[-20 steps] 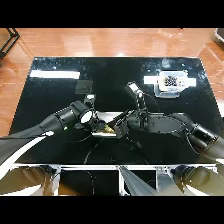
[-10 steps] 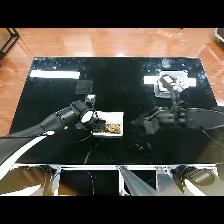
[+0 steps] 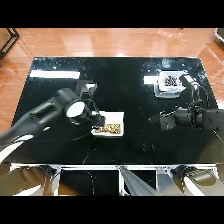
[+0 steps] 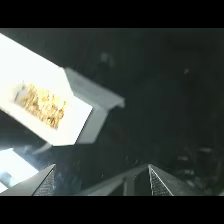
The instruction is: Fold the box and place the chain.
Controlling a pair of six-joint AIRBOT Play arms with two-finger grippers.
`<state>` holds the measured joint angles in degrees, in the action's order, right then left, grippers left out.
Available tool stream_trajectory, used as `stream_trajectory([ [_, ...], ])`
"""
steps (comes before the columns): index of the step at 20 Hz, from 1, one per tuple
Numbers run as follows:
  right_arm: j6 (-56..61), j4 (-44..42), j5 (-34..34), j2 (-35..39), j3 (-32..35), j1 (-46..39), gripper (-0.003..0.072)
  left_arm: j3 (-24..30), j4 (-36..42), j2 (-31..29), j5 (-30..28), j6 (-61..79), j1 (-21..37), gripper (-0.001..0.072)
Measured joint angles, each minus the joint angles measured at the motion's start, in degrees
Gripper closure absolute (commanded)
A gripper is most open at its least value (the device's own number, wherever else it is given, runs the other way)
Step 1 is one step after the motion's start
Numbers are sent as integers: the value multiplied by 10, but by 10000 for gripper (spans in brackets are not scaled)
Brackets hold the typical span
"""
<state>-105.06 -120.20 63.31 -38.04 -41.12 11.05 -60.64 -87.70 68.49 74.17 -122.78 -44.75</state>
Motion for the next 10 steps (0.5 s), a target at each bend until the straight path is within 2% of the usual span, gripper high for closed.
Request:
stream_trajectory([
  [3,1,2,-29,1,0,-1,-19,7,-36,-97,78,17,1,200],
  [5,3,0,-37,1,0,-2,-20,24,-57,-169,103,14,21,201],
  [7,3,-17,-33,1,0,-2,-20,54,-64,-229,81,18,61,200],
  [10,20,-37,0,1,0,16,-20,112,-29,-273,-3,75,143,200],
])
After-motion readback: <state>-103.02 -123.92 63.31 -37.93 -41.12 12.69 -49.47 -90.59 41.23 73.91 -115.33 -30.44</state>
